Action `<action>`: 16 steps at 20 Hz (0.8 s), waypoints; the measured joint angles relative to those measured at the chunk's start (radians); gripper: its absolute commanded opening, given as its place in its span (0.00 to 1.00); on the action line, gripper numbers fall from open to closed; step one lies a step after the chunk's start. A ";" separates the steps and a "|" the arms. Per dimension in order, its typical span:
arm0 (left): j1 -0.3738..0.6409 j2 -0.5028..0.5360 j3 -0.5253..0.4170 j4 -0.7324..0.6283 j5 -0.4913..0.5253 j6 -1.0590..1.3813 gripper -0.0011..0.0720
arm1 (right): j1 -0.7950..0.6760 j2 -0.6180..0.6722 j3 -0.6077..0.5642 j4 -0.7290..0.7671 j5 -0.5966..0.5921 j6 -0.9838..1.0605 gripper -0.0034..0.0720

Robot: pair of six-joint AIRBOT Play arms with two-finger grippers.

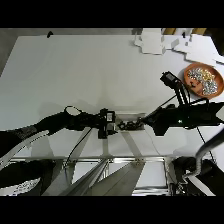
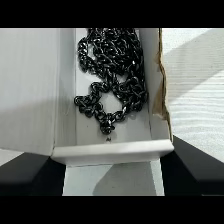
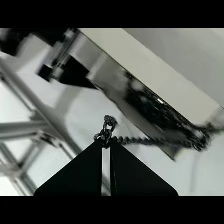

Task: Fold the box and place the chain.

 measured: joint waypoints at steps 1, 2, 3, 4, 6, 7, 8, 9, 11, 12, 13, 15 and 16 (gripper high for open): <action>0.000 0.000 0.000 0.000 0.000 0.000 0.30 | 0.011 0.002 0.000 0.033 -0.018 -0.015 0.06; 0.000 0.000 0.000 0.000 0.000 0.000 0.30 | 0.024 0.002 0.000 0.060 -0.040 -0.029 0.06; 0.000 0.000 0.000 0.000 0.000 0.000 0.30 | 0.039 -0.001 0.000 0.077 -0.064 -0.038 0.06; 0.000 0.000 0.000 0.000 0.000 0.000 0.30 | 0.052 -0.007 0.000 0.089 -0.083 -0.045 0.06; 0.000 0.000 0.000 0.000 0.000 0.000 0.30 | 0.076 -0.026 0.000 0.100 -0.120 -0.055 0.06; 0.000 0.000 0.000 0.000 0.000 0.000 0.30 | 0.085 -0.040 0.000 0.101 -0.134 -0.057 0.06; 0.000 0.000 0.000 0.000 0.000 0.000 0.30 | 0.095 -0.056 0.000 0.097 -0.145 -0.058 0.06; 0.000 0.000 0.000 0.000 0.000 0.000 0.30 | 0.101 -0.073 0.000 0.081 -0.151 -0.058 0.13; 0.000 0.000 0.000 0.000 0.000 0.000 0.30 | 0.109 -0.106 0.000 0.035 -0.163 -0.046 0.29; 0.000 0.000 0.000 0.000 0.000 0.000 0.30 | 0.111 -0.122 0.000 0.004 -0.164 -0.034 0.30; 0.000 0.000 0.000 0.000 0.000 0.000 0.30 | 0.111 -0.138 0.002 -0.028 -0.165 -0.027 0.30; 0.000 0.000 0.000 0.000 0.000 0.000 0.30 | 0.096 -0.167 0.026 -0.086 -0.150 -0.017 0.30; 0.000 0.000 0.000 0.000 0.000 0.000 0.30 | 0.080 -0.182 0.050 -0.113 -0.136 -0.012 0.30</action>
